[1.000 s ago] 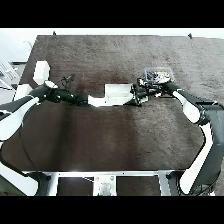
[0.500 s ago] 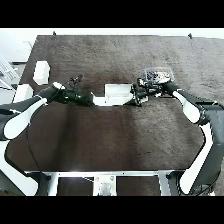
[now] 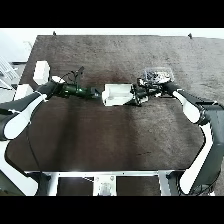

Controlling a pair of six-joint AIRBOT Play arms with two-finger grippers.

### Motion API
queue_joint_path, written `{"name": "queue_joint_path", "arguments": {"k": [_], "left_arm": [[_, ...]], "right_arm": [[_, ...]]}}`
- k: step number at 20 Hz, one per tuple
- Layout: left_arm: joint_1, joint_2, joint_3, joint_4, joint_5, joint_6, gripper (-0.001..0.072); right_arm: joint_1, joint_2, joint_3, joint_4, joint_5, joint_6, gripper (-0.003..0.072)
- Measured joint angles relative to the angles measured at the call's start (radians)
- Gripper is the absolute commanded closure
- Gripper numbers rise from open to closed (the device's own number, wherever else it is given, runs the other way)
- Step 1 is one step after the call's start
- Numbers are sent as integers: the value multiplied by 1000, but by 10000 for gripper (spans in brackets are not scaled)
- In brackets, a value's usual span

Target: Fold the box and place the chain.

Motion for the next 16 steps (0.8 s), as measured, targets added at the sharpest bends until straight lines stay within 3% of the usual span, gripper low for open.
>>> {"name": "queue_joint_path", "arguments": {"k": [1,6,7,16], "left_arm": [[-3,0,2,-9,-5,4,339],[-20,0,5,-43,-18,24,323],[-22,0,5,-47,-21,27,164],[-53,0,5,-72,-24,-3,158]], "right_arm": [[0,0,0,0,0,0,208],[0,0,0,0,0,0,208],[0,0,0,0,0,0,208],[0,0,0,0,0,0,208]]}}
